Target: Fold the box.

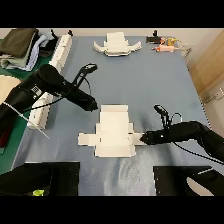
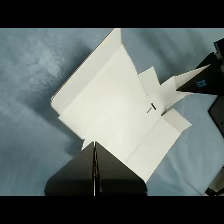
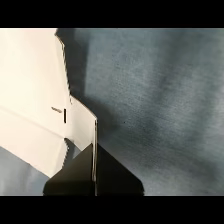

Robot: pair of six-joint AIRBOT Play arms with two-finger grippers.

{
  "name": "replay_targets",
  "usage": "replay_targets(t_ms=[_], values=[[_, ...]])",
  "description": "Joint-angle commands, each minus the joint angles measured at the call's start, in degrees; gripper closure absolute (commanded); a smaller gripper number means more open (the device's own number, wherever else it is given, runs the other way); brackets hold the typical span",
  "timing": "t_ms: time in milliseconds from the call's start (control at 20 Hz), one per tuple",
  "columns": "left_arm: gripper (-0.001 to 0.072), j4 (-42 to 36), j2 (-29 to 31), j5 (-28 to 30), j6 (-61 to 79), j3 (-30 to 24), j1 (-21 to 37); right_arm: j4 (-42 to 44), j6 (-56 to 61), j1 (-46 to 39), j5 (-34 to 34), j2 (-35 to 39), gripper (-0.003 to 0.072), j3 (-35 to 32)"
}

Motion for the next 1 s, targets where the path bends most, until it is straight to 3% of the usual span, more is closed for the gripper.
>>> replay_targets(t_ms=[0, 50, 100, 150, 300, 650, 950], values=[[0.0694, -2.03, -0.13, -5.38, 0.68, -1.86, 6.73, -0.22, -1.6, 0.13, 0.9, 0.74, 0.0684, -1.2], [0.0567, -2.93, -0.55, -5.88, 1.86, -2.84, 8.15, -0.2, -2.1, 0.13, 0.9, 0.74, 0.0684, -1.2], [0.0269, -4.02, -1.09, -5.84, 1.92, -3.85, 9.09, -0.2, -2.19, 0.13, 0.92, 0.74, 0.0684, -1.2], [0.0226, -5.27, -1.86, -5.44, 2.08, -4.85, 9.64, -0.2, -2.27, 0.13, 0.92, 0.74, 0.0684, -1.2], [0.0247, -7.96, -5.86, -5.07, 5.42, -5.97, 9.75, -0.04, -3.65, 0.13, 0.94, 0.74, 0.0684, -1.2], [0.0247, -22.6, -20.28, -7.17, 17.81, -5.73, 9.66, 0.02, -4.7, 0.13, 0.87, 0.74, 0.0684, -1.2], [0.0248, -28.46, -26.64, -10.21, 23.43, -2.32, 9.27, 0.0, -4.72, 0.13, 0.87, 0.74, 0.0684, -1.2]])
